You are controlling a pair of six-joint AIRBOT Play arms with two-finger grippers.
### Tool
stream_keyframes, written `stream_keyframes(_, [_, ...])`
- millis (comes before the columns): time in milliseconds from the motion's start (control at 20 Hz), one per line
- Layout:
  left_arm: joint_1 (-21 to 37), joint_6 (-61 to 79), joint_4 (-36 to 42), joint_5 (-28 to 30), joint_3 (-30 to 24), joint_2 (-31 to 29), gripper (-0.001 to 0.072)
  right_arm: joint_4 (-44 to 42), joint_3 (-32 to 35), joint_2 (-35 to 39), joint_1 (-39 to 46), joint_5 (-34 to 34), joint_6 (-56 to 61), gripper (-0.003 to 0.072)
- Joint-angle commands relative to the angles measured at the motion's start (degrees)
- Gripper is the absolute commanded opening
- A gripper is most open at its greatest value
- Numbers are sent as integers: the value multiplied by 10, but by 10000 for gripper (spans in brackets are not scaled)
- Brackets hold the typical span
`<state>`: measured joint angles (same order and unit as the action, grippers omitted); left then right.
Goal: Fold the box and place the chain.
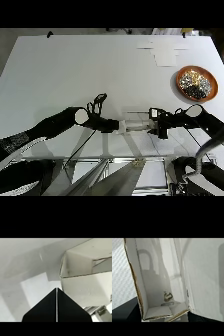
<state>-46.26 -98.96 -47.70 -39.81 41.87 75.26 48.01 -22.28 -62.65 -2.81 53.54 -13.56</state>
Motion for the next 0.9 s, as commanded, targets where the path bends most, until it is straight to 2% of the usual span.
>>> stream_keyframes(0, [-4, 10, 10, 9, 17, -5, 59, 0, 0, 0, 0, 0, 0, 340])
stream_keyframes(150, [-7, 10, 14, 9, 30, -5, 221, 0, 0, 0, 0, 0, 0, 340])
stream_keyframes(700, [-18, 10, 35, 15, 35, -3, 235, 0, 0, 0, 0, 0, 0, 340])
stream_keyframes(750, [-24, 10, 37, 16, 35, 0, 285, 0, 0, 0, 0, 0, 0, 340])
stream_keyframes(850, [-33, 10, 44, 28, 36, 7, 320, 0, 0, 0, 0, 0, 0, 340])
